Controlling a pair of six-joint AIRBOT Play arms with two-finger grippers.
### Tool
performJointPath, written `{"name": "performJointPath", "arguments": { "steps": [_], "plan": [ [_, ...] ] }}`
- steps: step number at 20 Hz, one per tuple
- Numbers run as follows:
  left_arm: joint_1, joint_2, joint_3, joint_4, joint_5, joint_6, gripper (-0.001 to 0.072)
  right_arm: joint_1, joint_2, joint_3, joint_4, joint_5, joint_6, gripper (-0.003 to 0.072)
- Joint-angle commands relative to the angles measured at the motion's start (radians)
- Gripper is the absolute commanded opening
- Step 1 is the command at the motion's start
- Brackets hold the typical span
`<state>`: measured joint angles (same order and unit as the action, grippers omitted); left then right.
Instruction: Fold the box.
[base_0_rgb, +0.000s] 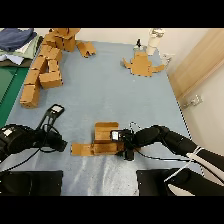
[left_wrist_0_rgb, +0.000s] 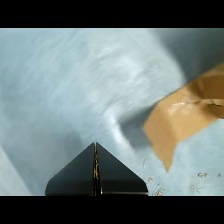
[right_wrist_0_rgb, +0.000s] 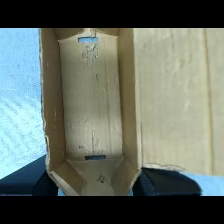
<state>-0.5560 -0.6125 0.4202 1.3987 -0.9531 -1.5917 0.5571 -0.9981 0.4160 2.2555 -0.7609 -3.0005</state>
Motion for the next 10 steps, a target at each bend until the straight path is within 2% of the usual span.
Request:
{"name": "performJointPath", "arguments": {
  "steps": [1, 5, 10],
  "plan": [
    [0.093, -0.063, -0.032, -0.201, -0.039, -0.010, 0.0011, 0.000, 0.000, 0.000, 0.000, 0.000, 0.000, 0.0557],
    [0.087, -0.184, -0.038, -0.364, 0.037, 0.033, 0.0011, 0.000, 0.000, 0.000, 0.000, 0.000, 0.000, 0.0556],
    [0.035, -0.257, -0.039, -0.516, 0.128, 0.061, 0.0011, 0.000, 0.000, 0.000, 0.000, 0.000, 0.000, 0.0557]
  ]
}}
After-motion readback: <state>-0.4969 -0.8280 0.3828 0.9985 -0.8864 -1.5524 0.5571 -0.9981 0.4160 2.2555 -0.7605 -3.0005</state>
